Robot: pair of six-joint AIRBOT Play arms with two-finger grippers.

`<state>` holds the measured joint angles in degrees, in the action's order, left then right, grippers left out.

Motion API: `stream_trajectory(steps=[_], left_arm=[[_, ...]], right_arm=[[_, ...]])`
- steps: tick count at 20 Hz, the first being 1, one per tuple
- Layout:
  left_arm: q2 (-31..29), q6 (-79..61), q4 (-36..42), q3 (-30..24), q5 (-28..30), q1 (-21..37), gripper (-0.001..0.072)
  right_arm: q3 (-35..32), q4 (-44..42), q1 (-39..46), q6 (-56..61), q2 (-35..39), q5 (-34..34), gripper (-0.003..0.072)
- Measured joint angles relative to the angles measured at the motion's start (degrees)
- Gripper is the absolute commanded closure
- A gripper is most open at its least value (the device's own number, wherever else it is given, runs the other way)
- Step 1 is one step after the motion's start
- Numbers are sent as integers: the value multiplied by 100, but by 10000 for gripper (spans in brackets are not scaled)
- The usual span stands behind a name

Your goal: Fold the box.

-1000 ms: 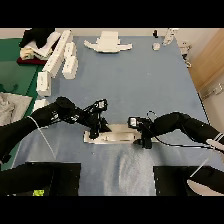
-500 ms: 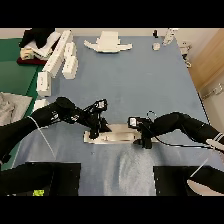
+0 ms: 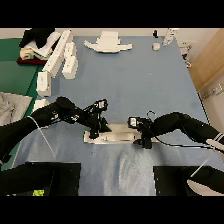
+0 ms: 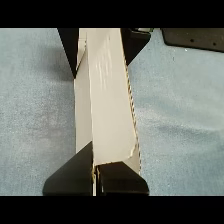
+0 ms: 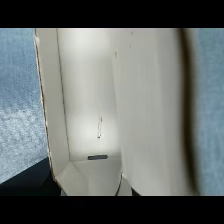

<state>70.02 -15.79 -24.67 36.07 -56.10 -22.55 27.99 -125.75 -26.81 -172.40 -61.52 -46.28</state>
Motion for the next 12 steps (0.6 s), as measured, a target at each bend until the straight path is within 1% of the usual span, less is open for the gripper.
stream_trajectory(steps=[8,9,10,11,12], left_arm=[[0,31,151,0,20,2,693],[0,35,170,0,24,2,670],[0,35,179,0,39,2,446],[7,37,114,-4,96,2,376],[7,66,142,-4,98,2,376]], right_arm=[[0,0,0,0,0,-2,166],[0,0,0,0,0,-4,167],[0,-2,0,0,0,-2,166],[0,-2,0,0,0,-2,166],[0,0,0,0,0,-4,166]])
